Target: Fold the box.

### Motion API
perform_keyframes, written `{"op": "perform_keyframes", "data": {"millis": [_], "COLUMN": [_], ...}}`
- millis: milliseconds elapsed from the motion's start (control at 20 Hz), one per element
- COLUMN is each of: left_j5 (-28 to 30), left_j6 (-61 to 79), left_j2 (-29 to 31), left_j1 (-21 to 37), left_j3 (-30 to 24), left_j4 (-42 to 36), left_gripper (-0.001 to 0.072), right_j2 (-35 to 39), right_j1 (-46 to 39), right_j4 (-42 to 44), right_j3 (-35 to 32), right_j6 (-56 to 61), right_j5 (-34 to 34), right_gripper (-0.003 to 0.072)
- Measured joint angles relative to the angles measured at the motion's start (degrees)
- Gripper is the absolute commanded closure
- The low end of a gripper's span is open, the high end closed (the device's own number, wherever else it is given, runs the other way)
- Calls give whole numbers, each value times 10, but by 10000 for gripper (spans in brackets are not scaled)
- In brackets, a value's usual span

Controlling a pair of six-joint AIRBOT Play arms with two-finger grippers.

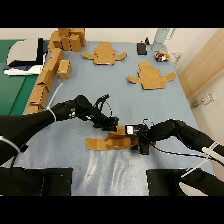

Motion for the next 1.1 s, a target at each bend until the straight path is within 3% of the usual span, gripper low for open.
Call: {"op": "perform_keyframes", "data": {"millis": [250, 650, 850, 900, 950, 1000, 1100], "left_j5": [2, -12, -31, -30, -25, -14, 12], "left_j6": [16, 128, 261, 294, 322, 348, 384], "left_j2": [137, 450, 508, 511, 510, 505, 483], "left_j1": [10, 13, 13, 13, 13, 13, 13], "left_j3": [-21, -160, -214, -226, -237, -248, -265], "left_j4": [31, 146, 202, 213, 220, 224, 222], "left_gripper": [695, 693, 688, 470, 43, 3, 3], "right_j2": [0, 0, 0, 0, 0, 0, 0], "right_j1": [0, 0, 0, 0, 0, 0, 0], "right_j4": [0, 0, 0, 0, 0, 0, 0], "right_j3": [0, 0, 0, 0, 0, 0, 0], "right_j6": [0, 0, 0, 0, 0, 0, 0], "right_j5": [0, 0, 0, 0, 0, 0, 0], "right_gripper": [215, 215, 215, 215, 215, 215, 215]}}
